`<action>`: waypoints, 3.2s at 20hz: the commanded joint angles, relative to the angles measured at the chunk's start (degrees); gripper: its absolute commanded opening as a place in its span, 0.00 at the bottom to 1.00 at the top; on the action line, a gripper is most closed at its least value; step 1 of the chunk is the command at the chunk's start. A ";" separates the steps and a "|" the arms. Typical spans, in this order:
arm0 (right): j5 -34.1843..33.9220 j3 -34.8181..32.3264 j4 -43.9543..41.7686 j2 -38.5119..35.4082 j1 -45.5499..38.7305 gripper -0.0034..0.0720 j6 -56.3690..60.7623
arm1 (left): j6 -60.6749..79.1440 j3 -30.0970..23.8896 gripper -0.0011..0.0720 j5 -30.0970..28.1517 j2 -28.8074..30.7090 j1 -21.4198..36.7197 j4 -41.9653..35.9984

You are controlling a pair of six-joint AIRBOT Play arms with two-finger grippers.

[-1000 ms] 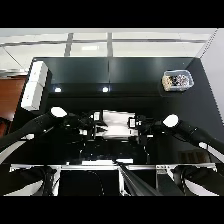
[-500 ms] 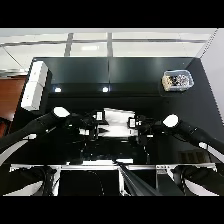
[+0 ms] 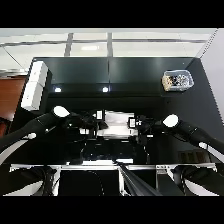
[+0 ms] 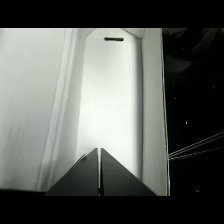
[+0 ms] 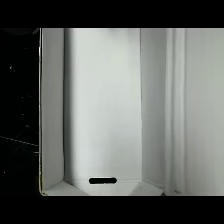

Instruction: Fold the box and place the chain.

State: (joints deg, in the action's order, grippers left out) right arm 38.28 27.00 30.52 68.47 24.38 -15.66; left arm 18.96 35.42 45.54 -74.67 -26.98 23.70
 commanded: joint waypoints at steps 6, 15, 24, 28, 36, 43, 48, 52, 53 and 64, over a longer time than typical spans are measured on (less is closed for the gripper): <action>0.07 0.00 0.00 0.02 0.02 0.21 0.00 | -48.72 4.83 0.05 13.81 11.72 14.34 29.11; 0.07 0.00 0.00 0.02 0.02 0.21 0.00 | -80.35 -6.10 0.05 22.60 3.41 39.34 7.93; 0.07 0.00 0.00 0.02 0.02 0.21 0.00 | -79.65 -6.14 0.05 15.61 -4.85 29.88 8.79; 0.07 0.00 0.00 0.02 0.02 0.21 0.00 | -75.78 -4.98 0.05 18.10 -4.87 27.10 8.52; 0.04 0.00 0.00 0.02 0.02 0.21 0.00 | -65.29 -0.85 0.66 28.65 -4.90 20.81 -2.10; 0.07 0.00 0.00 0.02 0.02 0.21 0.00 | -77.99 7.69 0.74 21.35 -4.90 8.94 8.02; 0.04 0.00 0.00 0.02 0.02 0.21 0.00 | -94.29 13.11 0.70 14.62 -4.90 0.87 22.18; 0.07 0.00 0.00 0.02 0.02 0.21 0.00 | -106.55 15.63 0.68 12.66 -4.92 -4.46 34.67; 0.07 0.00 0.00 0.02 0.02 0.21 0.00 | -109.96 16.20 0.68 12.79 -4.96 -5.53 37.40; 0.07 0.00 0.00 0.02 0.02 0.21 0.00 | -141.79 24.81 0.47 17.59 -6.80 -18.51 63.04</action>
State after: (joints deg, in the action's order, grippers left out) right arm 38.28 27.00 30.50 68.51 24.38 -15.66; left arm -113.34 58.96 62.41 -81.19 -42.59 79.96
